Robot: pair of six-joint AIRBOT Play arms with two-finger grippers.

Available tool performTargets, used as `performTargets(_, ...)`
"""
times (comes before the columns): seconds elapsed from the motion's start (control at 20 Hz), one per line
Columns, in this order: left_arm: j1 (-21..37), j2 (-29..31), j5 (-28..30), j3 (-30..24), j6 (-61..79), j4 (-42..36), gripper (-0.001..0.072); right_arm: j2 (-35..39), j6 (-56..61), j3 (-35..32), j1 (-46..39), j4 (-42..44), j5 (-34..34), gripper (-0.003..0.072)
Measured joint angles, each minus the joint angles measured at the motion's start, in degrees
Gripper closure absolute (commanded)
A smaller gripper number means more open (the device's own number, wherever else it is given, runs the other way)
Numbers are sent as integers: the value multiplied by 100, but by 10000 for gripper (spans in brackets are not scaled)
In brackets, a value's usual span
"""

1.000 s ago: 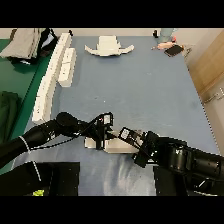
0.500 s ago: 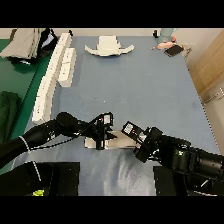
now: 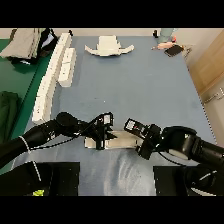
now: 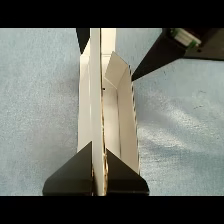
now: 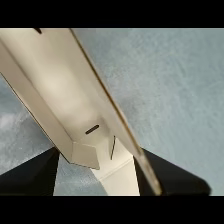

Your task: Fold the box.

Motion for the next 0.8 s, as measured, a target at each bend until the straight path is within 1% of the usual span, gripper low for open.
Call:
performTargets(0.25, 0, 0, 0, 0, 2, 0, 691, -28, -3659, -33, -1700, 2194, -79, -34)
performTargets(0.35, 0, 0, 0, 0, 0, -2, 691, -153, -4778, -33, -2149, 2874, -85, -34)
performTargets(0.45, 0, -2, 0, 0, 0, 0, 691, -358, -5499, -33, -2406, 3353, -55, -34)
performTargets(0.55, 0, 0, 0, 0, 2, -2, 692, -549, -5914, -33, -2542, 3637, 7, -33)
performTargets(0.8, 0, 0, -2, 0, 0, 0, 691, -603, -6332, -33, -2658, 3875, 166, -30)
